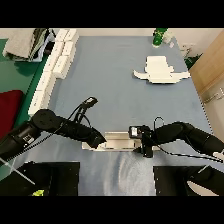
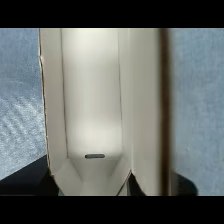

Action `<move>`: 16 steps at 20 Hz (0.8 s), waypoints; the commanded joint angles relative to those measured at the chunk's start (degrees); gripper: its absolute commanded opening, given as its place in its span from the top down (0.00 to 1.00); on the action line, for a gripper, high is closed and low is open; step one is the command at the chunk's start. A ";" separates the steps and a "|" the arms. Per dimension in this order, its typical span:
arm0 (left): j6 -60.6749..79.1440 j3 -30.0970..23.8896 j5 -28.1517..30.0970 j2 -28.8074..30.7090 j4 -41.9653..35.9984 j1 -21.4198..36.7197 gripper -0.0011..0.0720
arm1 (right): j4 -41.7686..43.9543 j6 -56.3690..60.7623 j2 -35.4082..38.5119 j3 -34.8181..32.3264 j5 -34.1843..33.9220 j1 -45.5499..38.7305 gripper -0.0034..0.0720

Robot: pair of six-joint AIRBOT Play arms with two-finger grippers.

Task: Fold the box.

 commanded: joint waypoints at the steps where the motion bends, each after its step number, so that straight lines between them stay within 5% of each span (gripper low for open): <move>1: -2.71 -0.02 10.16 -5.60 -9.79 -5.01 0.97 | 0.02 0.02 0.02 -0.02 0.02 0.04 0.27; 6: -5.55 -0.04 28.79 -10.47 -14.88 -6.86 0.97 | 0.02 0.02 0.02 -0.02 0.02 0.04 0.27; 16: -17.88 -0.04 29.97 -17.33 -7.72 -6.78 0.97 | 0.02 0.02 0.02 -0.02 0.02 0.04 0.27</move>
